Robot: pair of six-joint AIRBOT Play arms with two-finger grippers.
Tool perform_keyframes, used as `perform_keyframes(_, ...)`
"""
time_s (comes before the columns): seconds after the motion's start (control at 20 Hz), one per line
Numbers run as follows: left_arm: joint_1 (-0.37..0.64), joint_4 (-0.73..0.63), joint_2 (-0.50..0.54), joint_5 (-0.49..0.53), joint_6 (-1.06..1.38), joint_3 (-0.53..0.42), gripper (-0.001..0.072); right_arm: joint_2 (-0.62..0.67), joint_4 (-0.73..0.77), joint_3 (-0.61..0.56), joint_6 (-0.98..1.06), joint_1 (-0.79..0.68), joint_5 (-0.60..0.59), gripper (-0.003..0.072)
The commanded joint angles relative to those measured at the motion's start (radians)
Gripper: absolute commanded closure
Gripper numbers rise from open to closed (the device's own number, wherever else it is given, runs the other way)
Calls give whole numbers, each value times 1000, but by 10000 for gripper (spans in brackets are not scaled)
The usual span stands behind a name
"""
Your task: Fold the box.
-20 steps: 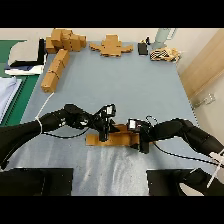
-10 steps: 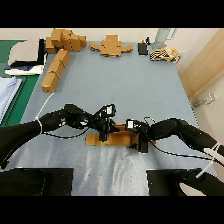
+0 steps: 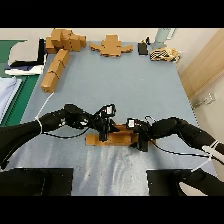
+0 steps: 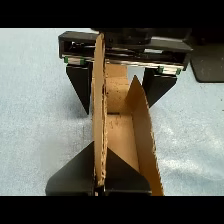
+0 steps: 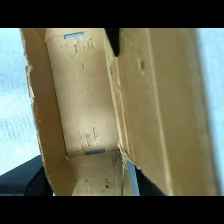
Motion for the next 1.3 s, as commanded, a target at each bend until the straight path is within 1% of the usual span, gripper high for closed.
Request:
perform_keyframes(0.0,0,0,0,0,0,0,698,-16,13,0,-26,-2,1,-11)
perform_keyframes(0.25,0,0,0,0,0,0,698,-25,23,0,-40,1,1,-9)
perform_keyframes(0.35,0,0,0,0,0,0,698,-25,23,0,-40,2,1,55)
perform_keyframes(0.75,0,0,0,0,0,0,698,-25,21,0,-40,8,0,57)
perform_keyframes(0.85,0,0,0,0,0,0,698,-25,22,0,-40,9,-8,153)
perform_keyframes(1.1,0,0,0,0,0,0,698,-25,21,0,-40,8,-10,159)
perform_keyframes(1.15,0,0,0,0,0,0,698,-25,23,0,-40,9,-8,178)
perform_keyframes(1.25,0,0,0,0,0,0,698,-25,23,0,-40,8,-8,178)
